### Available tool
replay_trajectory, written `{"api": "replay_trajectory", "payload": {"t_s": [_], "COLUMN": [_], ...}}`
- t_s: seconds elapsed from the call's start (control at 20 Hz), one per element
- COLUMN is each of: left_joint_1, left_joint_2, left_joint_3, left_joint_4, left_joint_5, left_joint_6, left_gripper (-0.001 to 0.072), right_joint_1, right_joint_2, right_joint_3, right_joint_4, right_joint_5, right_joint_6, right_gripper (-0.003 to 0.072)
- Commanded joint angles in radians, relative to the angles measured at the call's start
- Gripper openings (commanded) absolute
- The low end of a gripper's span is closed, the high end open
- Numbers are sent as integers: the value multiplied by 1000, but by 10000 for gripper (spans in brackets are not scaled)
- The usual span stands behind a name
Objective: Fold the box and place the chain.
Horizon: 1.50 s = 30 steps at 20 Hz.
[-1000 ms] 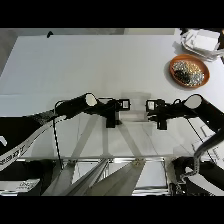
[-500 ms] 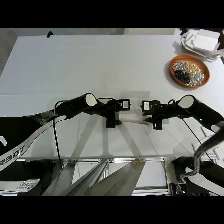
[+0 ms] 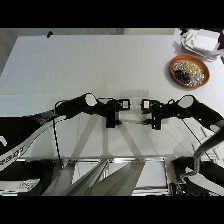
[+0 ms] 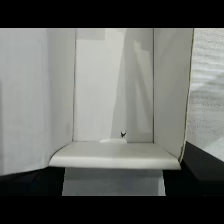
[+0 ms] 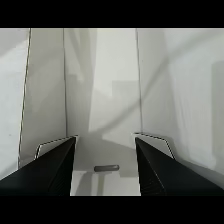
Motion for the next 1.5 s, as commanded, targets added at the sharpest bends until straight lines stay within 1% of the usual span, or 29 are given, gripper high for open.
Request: {"api": "replay_trajectory", "payload": {"t_s": [0.0, 0.1, 0.15, 0.2, 0.3, 0.4, 0.45, 0.55, 0.65, 0.75, 0.85, 0.9, 0.95, 1.0, 1.1, 1.15, 1.25, 1.35, 1.45], "left_joint_1": [0, 0, 0, 0, 0, 0, 0, 0, 0, 0, 0, 0, 0, 0, 0, 0, 0, 0, 0], "left_joint_2": [1, 1, 1, 1, 1, 1, 1, 1, 1, 1, 1, 1, 1, 1, 1, 1, 1, 1, 1], "left_joint_3": [0, 0, 0, 0, 0, 0, 0, 0, 0, 0, 0, 0, 0, 0, 0, 0, 0, 0, 0], "left_joint_4": [0, 0, 0, 0, 0, 0, 0, 0, 0, 0, 0, 0, 0, 0, 0, 0, 0, 0, 0], "left_joint_5": [1, 0, 0, 0, 1, 0, 1, 0, 0, 1, 1, 1, 1, 0, 1, 0, 0, 1, 0], "left_joint_6": [1, 1, 1, 1, 1, 1, 1, 1, 1, 1, 1, 1, 1, 1, 1, 1, 1, 1, 1], "left_gripper": [211, 211, 211, 211, 211, 211, 211, 211, 211, 211, 211, 211, 211, 211, 211, 211, 211, 211, 211], "right_joint_1": [1, 1, 0, -3, -16, -39, -55, -93, -137, -192, -242, -264, -278, -289, -301, -301, -301, -301, -301], "right_joint_2": [1, 24, 43, 60, 97, 153, 195, 303, 422, 519, 573, 578, 576, 575, 567, 558, 540, 519, 468], "right_joint_3": [1, 1, 1, 1, 1, 1, 1, 1, 1, 1, 1, -3, -14, -37, -107, -145, -196, -197, -197], "right_joint_4": [9, -11, -39, -73, -174, -269, -292, -290, -291, -298, -360, -416, -474, -528, -568, -571, -528, -467, -473], "right_joint_5": [3, 3, 3, 6, 41, 112, 148, 193, 195, 195, 194, 195, 195, 196, 200, 195, 128, 100, 94], "right_joint_6": [1, 31, 73, 126, 274, 381, 422, 494, 635, 818, 1065, 1193, 1278, 1338, 1405, 1409, 1421, 1419, 1426], "right_gripper": [460, 184, 31, 15, 15, 15, 15, 14, 14, 14, 14, 14, 14, 15, 15, 15, 15, 14, 14]}}
